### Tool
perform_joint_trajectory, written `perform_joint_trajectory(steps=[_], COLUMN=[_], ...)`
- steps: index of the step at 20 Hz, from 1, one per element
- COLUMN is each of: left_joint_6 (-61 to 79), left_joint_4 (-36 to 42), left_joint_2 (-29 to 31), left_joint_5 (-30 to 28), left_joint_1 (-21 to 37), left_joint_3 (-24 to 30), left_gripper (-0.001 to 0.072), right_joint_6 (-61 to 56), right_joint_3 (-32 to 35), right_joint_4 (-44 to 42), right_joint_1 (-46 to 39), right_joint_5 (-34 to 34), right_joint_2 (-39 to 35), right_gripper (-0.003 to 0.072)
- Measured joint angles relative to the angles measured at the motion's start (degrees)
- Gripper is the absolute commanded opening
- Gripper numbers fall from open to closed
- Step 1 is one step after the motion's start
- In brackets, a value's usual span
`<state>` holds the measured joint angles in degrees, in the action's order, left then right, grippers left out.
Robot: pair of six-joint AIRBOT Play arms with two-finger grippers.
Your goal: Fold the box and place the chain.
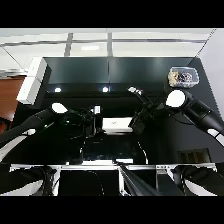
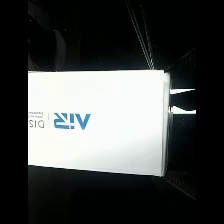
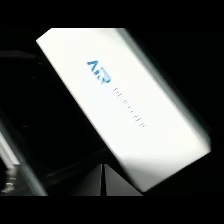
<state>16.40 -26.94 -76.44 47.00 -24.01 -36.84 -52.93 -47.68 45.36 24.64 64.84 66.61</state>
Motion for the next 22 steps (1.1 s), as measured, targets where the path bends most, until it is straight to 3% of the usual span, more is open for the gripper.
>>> perform_joint_trajectory(steps=[4, 8, 18, 22], left_joint_6=[0.1, 0.1, 0.2, -0.1], left_joint_4=[0.0, 0.0, 0.0, 0.5], left_joint_2=[0.0, 0.0, 0.0, 0.0], left_joint_5=[0.0, 0.0, -0.1, -0.1], left_joint_1=[0.0, 0.0, 0.0, 0.0], left_joint_3=[0.0, 0.0, 0.0, 0.0], left_gripper=[0.0394, 0.0393, 0.0396, 0.0396], right_joint_6=[-3.7, -4.6, -5.2, -4.4], right_joint_3=[4.6, 6.3, 6.9, 4.5], right_joint_4=[-14.3, -21.2, -20.8, -17.6], right_joint_1=[-0.4, -0.4, -0.6, -4.4], right_joint_5=[-5.9, -10.2, -12.3, -6.9], right_joint_2=[1.3, 5.0, 10.4, 7.0], right_gripper=[0.0015, 0.0015, 0.0015, 0.0015])
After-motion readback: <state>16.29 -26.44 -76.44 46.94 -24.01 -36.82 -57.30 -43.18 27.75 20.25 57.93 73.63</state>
